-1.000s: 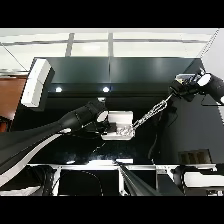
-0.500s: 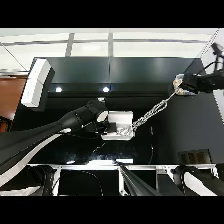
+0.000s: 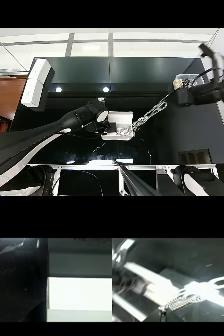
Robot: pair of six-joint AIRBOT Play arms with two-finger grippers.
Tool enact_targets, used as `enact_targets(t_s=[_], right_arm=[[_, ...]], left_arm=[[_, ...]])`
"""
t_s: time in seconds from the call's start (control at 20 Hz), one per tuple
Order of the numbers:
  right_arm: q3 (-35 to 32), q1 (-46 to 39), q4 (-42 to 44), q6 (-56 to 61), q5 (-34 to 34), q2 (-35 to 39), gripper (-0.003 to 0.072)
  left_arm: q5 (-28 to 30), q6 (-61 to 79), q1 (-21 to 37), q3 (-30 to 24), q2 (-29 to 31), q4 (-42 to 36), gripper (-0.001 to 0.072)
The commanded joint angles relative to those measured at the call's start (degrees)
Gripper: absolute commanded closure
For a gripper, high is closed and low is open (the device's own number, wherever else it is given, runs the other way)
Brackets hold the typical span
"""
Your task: Fold the box and place the chain.
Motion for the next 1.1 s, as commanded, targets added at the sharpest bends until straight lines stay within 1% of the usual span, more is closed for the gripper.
enact_targets(t_s=[0.0, 0.15, 0.25, 0.35, 0.5, 0.55, 0.6, 0.65, 0.75, 0.85, 0.95, 1.05], right_arm=[[-3.6, 8.8, 2.2, -1.1, -2.9, 0.2, 0.0674], [-6.3, 15.3, 3.9, -1.0, -9.6, -1.3, 0.0674], [-6.4, 19.0, 6.1, -1.0, -12.5, -3.5, 0.0674], [-6.4, 21.8, 6.5, -1.0, -15.6, -5.2, 0.0674], [-6.4, 22.6, 6.2, -0.5, -16.5, -6.7, 0.0669], [-6.4, 22.6, 5.0, 0.2, -16.6, -6.8, 0.0652], [-6.4, 22.5, 3.6, 1.1, -16.5, -6.8, 0.046], [-6.4, 22.1, 2.0, 1.6, -15.5, -6.8, 0.0297], [-6.4, 19.4, -0.9, 0.6, -13.5, -6.6, 0.0298], [-6.6, 16.8, -6.5, -3.3, -11.8, -5.6, 0.0298], [-8.6, 13.3, -9.6, -6.7, -15.6, -2.9, 0.0298], [-13.9, 8.5, -9.0, -11.7, -23.6, 0.6, 0.0298]], left_arm=[[0.0, 0.0, 0.0, 0.0, 0.0, 0.0, 0.0678], [0.0, 0.0, 0.0, 0.0, 0.0, 0.0, 0.0678], [0.0, 0.0, 0.0, 0.0, 0.0, 0.0, 0.0678], [0.0, 0.0, 0.0, 0.0, 0.0, 0.0, 0.0678], [0.0, 0.0, 0.0, 0.0, 0.0, 0.0, 0.0678], [0.0, 0.0, 0.0, 0.0, 0.0, 0.0, 0.0678], [0.0, 0.0, 0.0, 0.0, 0.0, 0.0, 0.0678], [0.0, 0.0, 0.0, 0.0, 0.0, 0.0, 0.0678], [0.0, 0.0, 0.0, 0.0, 0.0, 0.0, 0.0678], [0.0, 0.0, 0.0, 0.0, 0.0, 0.0, 0.0678], [0.0, 0.0, 0.0, 0.0, 0.0, 0.0, 0.0678], [0.0, 0.0, 0.0, 0.0, 0.0, 0.0, 0.0678]])
